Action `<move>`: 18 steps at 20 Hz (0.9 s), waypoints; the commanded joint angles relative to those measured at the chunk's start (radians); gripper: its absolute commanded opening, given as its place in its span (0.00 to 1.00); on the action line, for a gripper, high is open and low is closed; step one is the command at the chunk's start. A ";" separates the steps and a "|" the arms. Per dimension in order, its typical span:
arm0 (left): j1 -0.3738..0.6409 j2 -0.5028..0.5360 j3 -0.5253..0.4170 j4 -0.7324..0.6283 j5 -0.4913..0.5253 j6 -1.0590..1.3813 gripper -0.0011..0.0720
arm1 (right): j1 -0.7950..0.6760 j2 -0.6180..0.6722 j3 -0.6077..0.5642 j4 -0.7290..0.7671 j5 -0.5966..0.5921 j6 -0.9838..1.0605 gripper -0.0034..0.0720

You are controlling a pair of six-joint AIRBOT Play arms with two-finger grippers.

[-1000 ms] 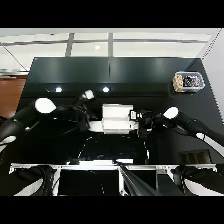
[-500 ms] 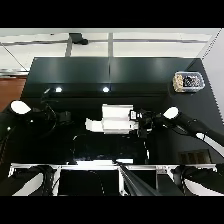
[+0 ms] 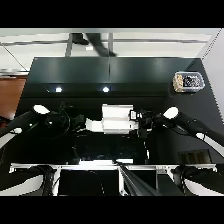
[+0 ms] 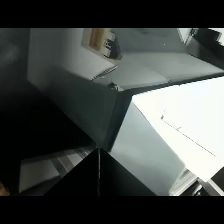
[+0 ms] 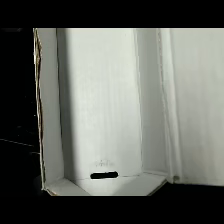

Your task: Fold the box and place the chain.

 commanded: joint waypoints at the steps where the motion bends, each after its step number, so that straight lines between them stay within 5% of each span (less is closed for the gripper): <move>1: -0.060 -0.019 -0.001 -0.053 0.022 0.074 0.05 | 0.001 0.000 0.000 0.001 -0.002 0.001 0.22; 8: -0.061 -0.016 0.065 -0.103 -0.042 0.182 0.09 | 0.001 0.000 0.000 0.001 -0.002 0.001 0.22; 11: -0.029 -0.016 0.109 -0.099 -0.098 0.184 0.39 | 0.001 0.000 0.000 0.001 -0.002 0.001 0.22; 13: -0.016 -0.016 0.129 -0.096 -0.110 0.185 0.69 | 0.001 0.000 0.000 0.001 -0.002 0.001 0.22; 18: -0.048 -0.016 0.154 -0.106 -0.138 0.184 0.75 | 0.001 0.000 0.000 0.001 -0.002 0.001 0.22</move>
